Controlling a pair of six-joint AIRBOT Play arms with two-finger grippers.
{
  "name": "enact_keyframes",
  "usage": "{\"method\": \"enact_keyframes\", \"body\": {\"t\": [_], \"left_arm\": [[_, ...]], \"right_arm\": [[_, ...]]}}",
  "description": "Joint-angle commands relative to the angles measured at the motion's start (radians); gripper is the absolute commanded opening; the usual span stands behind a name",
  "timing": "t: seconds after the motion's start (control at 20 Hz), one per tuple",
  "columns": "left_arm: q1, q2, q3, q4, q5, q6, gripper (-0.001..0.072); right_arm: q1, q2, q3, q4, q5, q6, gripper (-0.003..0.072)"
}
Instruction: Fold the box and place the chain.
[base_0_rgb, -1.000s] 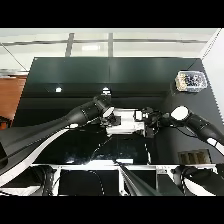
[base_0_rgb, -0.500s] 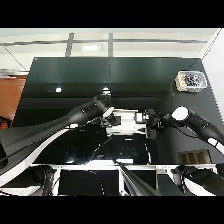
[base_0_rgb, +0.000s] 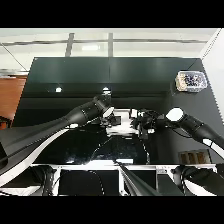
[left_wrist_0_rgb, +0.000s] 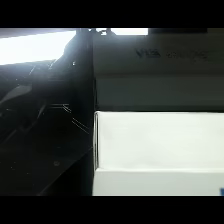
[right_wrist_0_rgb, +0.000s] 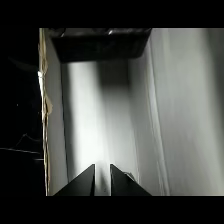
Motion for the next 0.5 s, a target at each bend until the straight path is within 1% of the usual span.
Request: {"method": "enact_keyframes", "body": {"t": [0.0,0.05,0.1,0.15,0.2,0.25,0.3,0.35,0.4,0.45], "left_arm": [[0.002,0.000,0.000,0.000,0.002,0.002,0.0028],[0.001,0.000,0.000,0.000,0.002,0.002,0.0028],[0.001,0.000,0.000,0.000,0.002,0.002,0.0028],[0.001,0.000,0.000,0.000,0.001,0.002,0.0028],[0.001,0.000,0.000,0.000,0.002,0.002,0.0028],[0.001,0.000,0.000,0.000,0.002,0.002,0.0028],[0.001,0.000,0.000,0.000,0.002,0.002,0.0028],[0.001,0.000,0.000,0.000,0.002,0.002,0.0028],[0.001,0.000,0.000,0.000,0.002,0.002,0.0028],[0.001,0.000,0.000,0.000,0.002,0.002,0.0028]], "right_arm": [[0.009,-0.009,0.000,-0.009,-0.016,0.082,0.0121],[0.009,-0.009,0.000,-0.032,-0.010,0.113,0.0145],[0.009,-0.009,0.000,-0.045,-0.005,0.148,0.0153],[0.009,-0.009,0.000,-0.051,-0.002,0.174,0.0229],[0.009,-0.009,0.000,-0.051,0.003,0.180,0.0271],[0.009,-0.009,0.000,-0.051,0.003,0.187,0.0272],[0.009,-0.009,0.000,-0.050,0.002,0.195,0.0336],[0.009,-0.009,0.000,-0.051,0.003,0.195,0.0498],[0.009,-0.009,0.000,-0.051,0.003,0.195,0.0504],[0.009,-0.009,0.000,-0.051,0.005,0.195,0.0406]]}}
